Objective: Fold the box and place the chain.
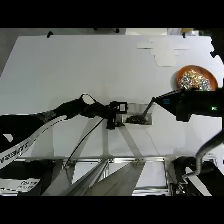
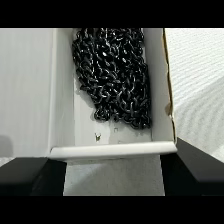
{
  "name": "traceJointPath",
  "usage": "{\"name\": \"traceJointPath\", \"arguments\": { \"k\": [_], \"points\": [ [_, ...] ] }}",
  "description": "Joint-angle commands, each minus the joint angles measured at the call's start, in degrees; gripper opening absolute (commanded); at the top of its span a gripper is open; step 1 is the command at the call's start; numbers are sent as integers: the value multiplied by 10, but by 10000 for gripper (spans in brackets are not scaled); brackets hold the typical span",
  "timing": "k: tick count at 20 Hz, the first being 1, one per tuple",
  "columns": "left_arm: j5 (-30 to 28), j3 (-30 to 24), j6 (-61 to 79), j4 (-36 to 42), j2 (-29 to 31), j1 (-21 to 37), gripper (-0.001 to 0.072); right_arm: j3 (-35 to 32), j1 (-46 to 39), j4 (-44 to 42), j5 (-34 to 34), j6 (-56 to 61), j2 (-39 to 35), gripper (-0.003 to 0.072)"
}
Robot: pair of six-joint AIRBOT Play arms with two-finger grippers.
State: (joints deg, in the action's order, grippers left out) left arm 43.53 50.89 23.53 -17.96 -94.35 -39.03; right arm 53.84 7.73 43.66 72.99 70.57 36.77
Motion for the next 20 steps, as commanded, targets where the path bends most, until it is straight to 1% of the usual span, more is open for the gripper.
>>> {"name": "traceJointPath", "arguments": {
  "k": [1,4,7,11,14,17,20],
  "points": [
    [0,0,0,0,0,0,207,1,22,3,-21,-4,6,22],
    [0,0,0,0,0,0,207,-3,22,48,-21,-4,19,22],
    [0,0,0,0,0,0,207,-34,21,76,-23,-4,31,22],
    [0,0,0,0,0,0,207,-84,22,76,-23,-19,42,23],
    [0,0,0,0,0,0,207,-107,22,77,-17,-21,42,23],
    [0,0,0,0,0,0,207,-113,22,108,12,-21,44,23],
    [0,0,0,0,0,0,207,-113,22,125,6,-25,66,25]
  ]
}}
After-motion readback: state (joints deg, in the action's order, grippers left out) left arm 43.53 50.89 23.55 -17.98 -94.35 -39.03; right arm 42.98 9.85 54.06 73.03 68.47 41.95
